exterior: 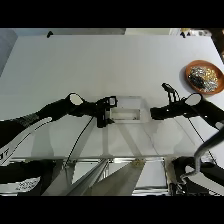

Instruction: Fold the box and place the chain.

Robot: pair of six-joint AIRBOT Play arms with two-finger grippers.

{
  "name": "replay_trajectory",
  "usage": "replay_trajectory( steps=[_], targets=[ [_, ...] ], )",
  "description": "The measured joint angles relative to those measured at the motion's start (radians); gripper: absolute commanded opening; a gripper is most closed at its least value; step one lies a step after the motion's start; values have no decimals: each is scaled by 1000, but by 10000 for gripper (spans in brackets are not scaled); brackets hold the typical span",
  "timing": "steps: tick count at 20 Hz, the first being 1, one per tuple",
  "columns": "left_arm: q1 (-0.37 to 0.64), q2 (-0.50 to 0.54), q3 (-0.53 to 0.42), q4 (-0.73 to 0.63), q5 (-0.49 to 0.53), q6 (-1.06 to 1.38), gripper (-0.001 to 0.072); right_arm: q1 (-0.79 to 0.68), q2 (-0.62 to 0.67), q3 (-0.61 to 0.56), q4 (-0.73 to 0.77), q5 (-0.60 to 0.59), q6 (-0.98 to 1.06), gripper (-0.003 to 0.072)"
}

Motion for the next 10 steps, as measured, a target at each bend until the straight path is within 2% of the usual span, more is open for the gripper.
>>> replay_trajectory(
  steps=[1,2,4,8,10],
  targets=[
    [0,0,0,0,0,0,393,1,4,0,21,4,-16,123],
    [0,0,0,0,0,0,393,1,11,0,39,10,-30,125],
    [0,0,0,0,0,0,393,1,31,0,62,17,-46,224],
    [0,0,0,0,0,0,393,2,61,0,93,42,-61,300],
    [0,0,0,0,0,0,393,2,67,0,114,56,-64,300]
  ],
)
